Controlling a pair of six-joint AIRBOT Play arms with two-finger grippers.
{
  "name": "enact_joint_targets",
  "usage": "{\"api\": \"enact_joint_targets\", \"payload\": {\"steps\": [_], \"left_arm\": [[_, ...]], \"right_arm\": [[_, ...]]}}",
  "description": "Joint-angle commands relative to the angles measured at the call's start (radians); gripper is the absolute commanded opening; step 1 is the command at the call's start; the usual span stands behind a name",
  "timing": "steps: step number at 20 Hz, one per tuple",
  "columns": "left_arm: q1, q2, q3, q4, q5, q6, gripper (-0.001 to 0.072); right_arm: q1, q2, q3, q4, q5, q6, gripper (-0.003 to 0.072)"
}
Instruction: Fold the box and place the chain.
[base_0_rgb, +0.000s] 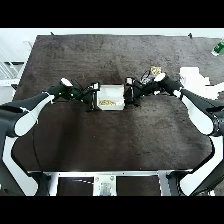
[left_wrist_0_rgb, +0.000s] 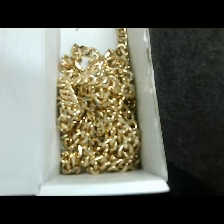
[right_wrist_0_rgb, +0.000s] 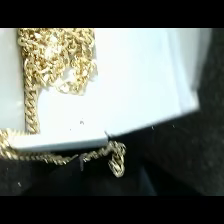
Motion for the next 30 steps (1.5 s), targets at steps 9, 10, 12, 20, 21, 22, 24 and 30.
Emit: {"api": "enact_joint_targets", "payload": {"steps": [9,10,12,20,21,22,24,30], "left_arm": [[0.0,0.0,0.0,0.0,0.0,0.0,0.0423],[0.0,0.0,0.0,0.0,0.0,0.0,0.0423],[0.0,0.0,0.0,0.0,0.0,0.0,0.0423],[0.0,0.0,0.0,0.0,0.0,0.0,0.0423],[0.0,0.0,0.0,0.0,0.0,0.0,0.0423],[0.0,0.0,0.0,0.0,0.0,0.0,0.0423],[0.0,0.0,0.0,0.0,0.0,0.0,0.0423],[0.0,0.0,0.0,0.0,0.0,0.0,0.0423]], "right_arm": [[0.0,0.001,0.048,-0.081,0.099,0.1,0.0011],[-0.001,0.014,0.058,-0.082,0.126,0.118,0.0011],[-0.008,0.052,0.062,-0.09,0.144,0.145,0.0011],[-0.006,0.256,0.061,-0.024,0.283,0.199,0.0011],[0.002,0.282,0.062,0.018,0.283,0.198,0.0011],[0.013,0.298,0.062,0.051,0.281,0.198,0.001],[0.038,0.3,0.059,0.077,0.255,0.2,0.001],[0.114,0.21,0.053,0.077,0.107,0.259,0.0028]]}}
